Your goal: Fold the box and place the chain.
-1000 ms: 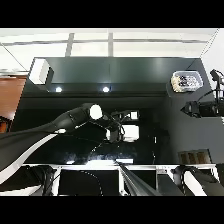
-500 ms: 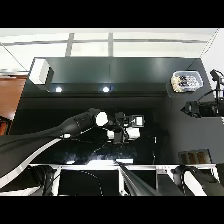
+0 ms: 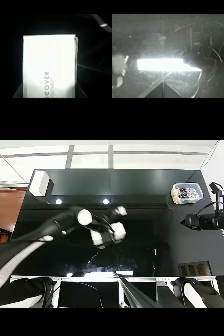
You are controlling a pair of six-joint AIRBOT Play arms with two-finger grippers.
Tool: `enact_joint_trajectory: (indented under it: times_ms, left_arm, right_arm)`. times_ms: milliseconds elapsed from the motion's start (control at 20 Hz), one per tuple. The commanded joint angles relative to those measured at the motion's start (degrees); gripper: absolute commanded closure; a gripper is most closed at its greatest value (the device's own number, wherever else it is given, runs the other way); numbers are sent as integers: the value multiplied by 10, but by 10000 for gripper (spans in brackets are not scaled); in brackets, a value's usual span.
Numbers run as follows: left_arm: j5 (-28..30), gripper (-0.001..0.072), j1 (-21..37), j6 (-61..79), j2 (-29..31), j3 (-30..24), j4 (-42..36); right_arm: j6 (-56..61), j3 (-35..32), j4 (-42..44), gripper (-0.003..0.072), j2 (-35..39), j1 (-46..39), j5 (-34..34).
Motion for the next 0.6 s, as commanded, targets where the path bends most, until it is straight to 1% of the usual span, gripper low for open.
enact_joint_trajectory:
  times_ms: [0, 50, 150, 250, 300, 350, 400, 500, 550]
  left_arm:
    - [-130, 425, 134, -246, 37, 0, 171]
    - [-159, 425, 188, -282, 46, 0, 202]
    - [-198, 425, 303, -314, 58, 0, 212]
    - [-203, 425, 414, -329, 60, 0, 212]
    - [-186, 425, 462, -329, 60, 1, 210]
    - [-153, 425, 506, -328, 60, 1, 209]
    - [-117, 423, 538, -326, 59, 1, 202]
    - [-53, 420, 588, -290, 48, 7, 157]
    - [-40, 420, 603, -246, 35, 17, 136]
  right_arm:
    - [0, 0, 0, 678, 0, 0, 3]
    - [0, 0, 0, 678, 0, 0, 2]
    - [0, 0, 0, 678, 0, 0, 0]
    - [0, 0, 0, 678, 0, 0, 0]
    - [0, 0, 0, 678, 0, 0, 0]
    - [0, 0, 0, 678, 0, 0, 0]
    - [0, 0, 1, 678, 0, 0, 1]
    - [0, 0, 8, 678, 0, 0, 3]
    - [1, 0, 18, 678, 0, 0, 5]
